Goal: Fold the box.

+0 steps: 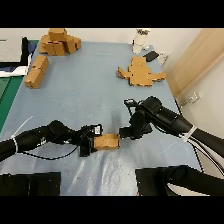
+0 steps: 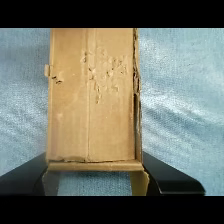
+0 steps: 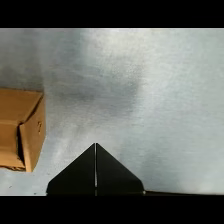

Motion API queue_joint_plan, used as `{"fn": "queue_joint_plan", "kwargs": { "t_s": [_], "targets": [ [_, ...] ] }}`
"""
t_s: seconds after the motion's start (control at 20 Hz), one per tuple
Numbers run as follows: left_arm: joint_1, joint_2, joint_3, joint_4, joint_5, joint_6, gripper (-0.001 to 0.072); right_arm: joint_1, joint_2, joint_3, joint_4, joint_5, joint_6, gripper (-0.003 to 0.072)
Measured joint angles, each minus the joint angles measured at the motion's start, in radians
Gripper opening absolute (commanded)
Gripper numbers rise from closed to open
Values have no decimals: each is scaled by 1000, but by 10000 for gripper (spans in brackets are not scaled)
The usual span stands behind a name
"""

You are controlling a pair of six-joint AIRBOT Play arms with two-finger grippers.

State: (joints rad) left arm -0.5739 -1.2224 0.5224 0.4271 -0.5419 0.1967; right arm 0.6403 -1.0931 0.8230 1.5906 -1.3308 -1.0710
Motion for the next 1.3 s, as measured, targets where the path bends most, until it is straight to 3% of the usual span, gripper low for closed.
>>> {"fn": "queue_joint_plan", "kwargs": {
  "t_s": [1.0,1.3],
  "targets": [
    [0,19,5,-2,28,-69,402,-11,-16,6,23,-10,-8,4],
    [19,85,6,33,211,-247,403,-11,-17,6,23,-10,-8,4]
  ]
}}
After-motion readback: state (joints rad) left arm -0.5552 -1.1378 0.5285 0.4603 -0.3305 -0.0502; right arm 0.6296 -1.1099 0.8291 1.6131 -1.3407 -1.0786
